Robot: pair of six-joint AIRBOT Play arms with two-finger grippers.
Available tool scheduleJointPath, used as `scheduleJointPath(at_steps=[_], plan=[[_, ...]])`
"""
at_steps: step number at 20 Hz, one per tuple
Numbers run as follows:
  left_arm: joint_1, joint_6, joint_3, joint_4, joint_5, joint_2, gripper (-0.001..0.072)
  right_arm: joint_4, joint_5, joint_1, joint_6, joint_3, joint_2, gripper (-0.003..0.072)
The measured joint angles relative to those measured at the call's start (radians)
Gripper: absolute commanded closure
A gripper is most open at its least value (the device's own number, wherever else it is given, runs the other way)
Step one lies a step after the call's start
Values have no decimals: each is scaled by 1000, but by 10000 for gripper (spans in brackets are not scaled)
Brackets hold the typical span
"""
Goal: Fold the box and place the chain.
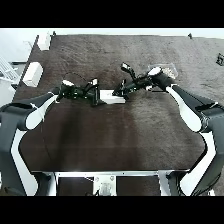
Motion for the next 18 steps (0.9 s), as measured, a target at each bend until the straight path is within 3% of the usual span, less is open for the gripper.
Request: scheduleJointPath(at_steps=[10,14,18], plan=[[1,5,0,-3,11,0,248,-23,-39,-10,35,-42,4,673],[1,5,0,-3,12,0,248,-119,-80,20,100,-57,8,674],[1,5,0,-3,12,0,248,-119,-98,20,127,-64,73,675]])
